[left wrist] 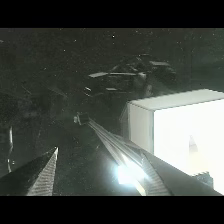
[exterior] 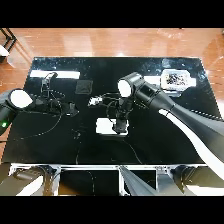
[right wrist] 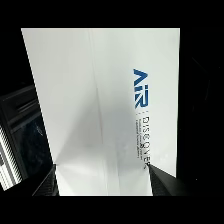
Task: Fold the box and place the chain.
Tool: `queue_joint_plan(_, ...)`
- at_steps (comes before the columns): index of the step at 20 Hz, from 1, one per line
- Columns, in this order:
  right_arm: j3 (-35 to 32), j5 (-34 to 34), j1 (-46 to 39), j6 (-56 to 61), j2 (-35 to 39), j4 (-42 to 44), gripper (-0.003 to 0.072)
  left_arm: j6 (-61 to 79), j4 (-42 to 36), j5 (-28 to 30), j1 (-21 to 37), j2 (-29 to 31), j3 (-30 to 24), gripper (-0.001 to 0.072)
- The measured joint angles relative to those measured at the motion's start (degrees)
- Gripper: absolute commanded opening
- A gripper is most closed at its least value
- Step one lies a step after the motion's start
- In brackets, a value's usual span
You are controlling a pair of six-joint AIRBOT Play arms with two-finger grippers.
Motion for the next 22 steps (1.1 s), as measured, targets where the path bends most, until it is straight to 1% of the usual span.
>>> queue_joint_plan(22,0.0,0.7,0.0,0.0,0.0,1.1,0.0714,0.0,0.0,0.0,0.0,0.0,0.0,0.0626)
